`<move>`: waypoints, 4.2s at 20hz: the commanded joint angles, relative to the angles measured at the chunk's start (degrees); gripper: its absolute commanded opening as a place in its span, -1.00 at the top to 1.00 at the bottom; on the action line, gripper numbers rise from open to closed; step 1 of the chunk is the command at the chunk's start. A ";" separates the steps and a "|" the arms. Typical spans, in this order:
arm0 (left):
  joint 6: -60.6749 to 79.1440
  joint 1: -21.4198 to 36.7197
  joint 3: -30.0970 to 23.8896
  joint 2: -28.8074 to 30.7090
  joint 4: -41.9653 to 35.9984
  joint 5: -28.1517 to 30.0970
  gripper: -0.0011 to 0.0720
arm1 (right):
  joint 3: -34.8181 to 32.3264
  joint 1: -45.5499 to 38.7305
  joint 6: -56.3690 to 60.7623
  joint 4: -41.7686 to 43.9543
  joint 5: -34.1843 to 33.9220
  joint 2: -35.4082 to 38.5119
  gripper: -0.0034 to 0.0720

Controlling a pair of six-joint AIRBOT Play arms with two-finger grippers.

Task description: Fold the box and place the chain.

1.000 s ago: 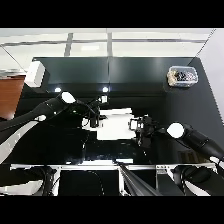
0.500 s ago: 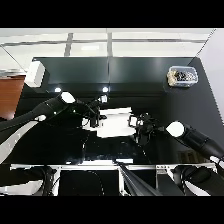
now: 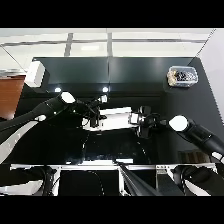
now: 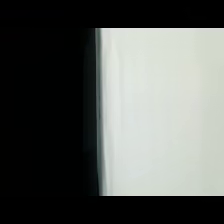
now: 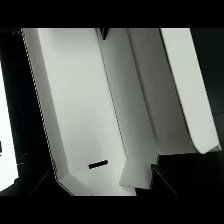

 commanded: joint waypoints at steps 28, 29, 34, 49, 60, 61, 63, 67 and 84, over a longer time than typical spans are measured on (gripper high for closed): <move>0.04 0.04 -0.02 -0.04 0.00 -1.57 0.90 | 7.02 -6.45 -14.51 11.56 13.11 -18.25 -0.96; 0.04 0.04 -0.02 -0.04 0.00 -1.57 0.89 | 7.02 -6.47 -14.51 11.56 12.94 -18.36 -0.96; 0.04 0.02 -0.02 -0.04 -0.02 -1.60 0.90 | 7.04 -6.23 -14.51 10.82 12.39 -19.08 -0.96; 0.04 0.02 -0.02 -0.04 -0.02 -1.55 0.89 | 7.04 -3.67 -13.97 9.07 10.54 -19.26 -0.96; 0.04 0.04 -0.02 -0.04 0.00 -1.55 0.90 | 7.08 -3.52 -13.46 9.01 10.05 -19.32 -0.96; 0.04 0.04 -0.02 -0.04 0.00 -1.53 0.90 | 7.08 -3.52 -13.44 9.01 10.01 -19.32 -0.96; 0.04 0.04 -0.02 -0.04 0.00 -1.53 0.90 | 7.10 -3.41 -13.25 8.98 9.79 -19.32 -0.96; 0.04 0.04 -0.02 -0.04 0.00 -1.53 0.89 | 7.17 -2.99 -12.48 7.96 9.38 -19.43 -0.96; 0.02 0.04 -0.02 -0.04 0.00 -1.55 0.90 | 7.15 -2.99 -12.11 7.96 9.11 -19.43 -0.96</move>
